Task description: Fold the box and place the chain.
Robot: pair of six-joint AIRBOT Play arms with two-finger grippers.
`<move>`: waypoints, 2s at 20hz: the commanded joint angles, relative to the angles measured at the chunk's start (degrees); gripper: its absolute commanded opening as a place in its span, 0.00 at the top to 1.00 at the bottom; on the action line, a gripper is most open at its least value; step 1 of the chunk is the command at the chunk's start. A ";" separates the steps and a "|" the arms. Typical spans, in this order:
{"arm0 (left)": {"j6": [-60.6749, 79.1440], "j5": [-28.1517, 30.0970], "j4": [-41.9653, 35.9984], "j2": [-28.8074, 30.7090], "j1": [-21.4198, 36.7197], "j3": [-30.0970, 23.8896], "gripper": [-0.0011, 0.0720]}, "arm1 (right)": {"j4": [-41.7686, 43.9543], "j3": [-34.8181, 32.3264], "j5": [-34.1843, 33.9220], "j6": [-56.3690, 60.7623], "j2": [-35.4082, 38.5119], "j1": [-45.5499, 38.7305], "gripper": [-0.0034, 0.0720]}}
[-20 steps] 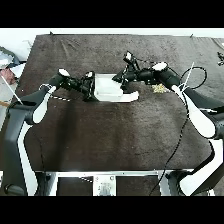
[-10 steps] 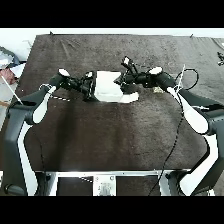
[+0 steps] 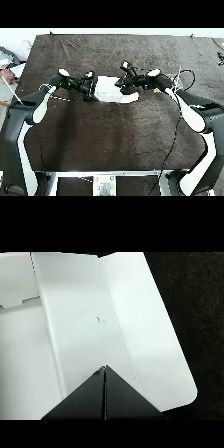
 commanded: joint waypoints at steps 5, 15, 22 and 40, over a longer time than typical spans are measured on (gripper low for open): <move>0.09 0.02 0.07 0.04 0.04 0.07 0.61 | -0.59 0.02 2.82 0.00 5.60 -0.11 0.98; 0.09 0.07 0.07 0.04 0.04 0.07 0.61 | -31.04 0.02 12.33 12.28 13.25 -0.11 0.27; 0.09 0.26 0.07 0.02 0.04 0.07 0.61 | -31.45 0.00 13.99 12.26 8.09 1.11 0.27; 0.07 0.26 0.07 0.02 0.04 0.07 0.61 | -30.27 0.00 12.11 12.94 5.29 2.47 0.60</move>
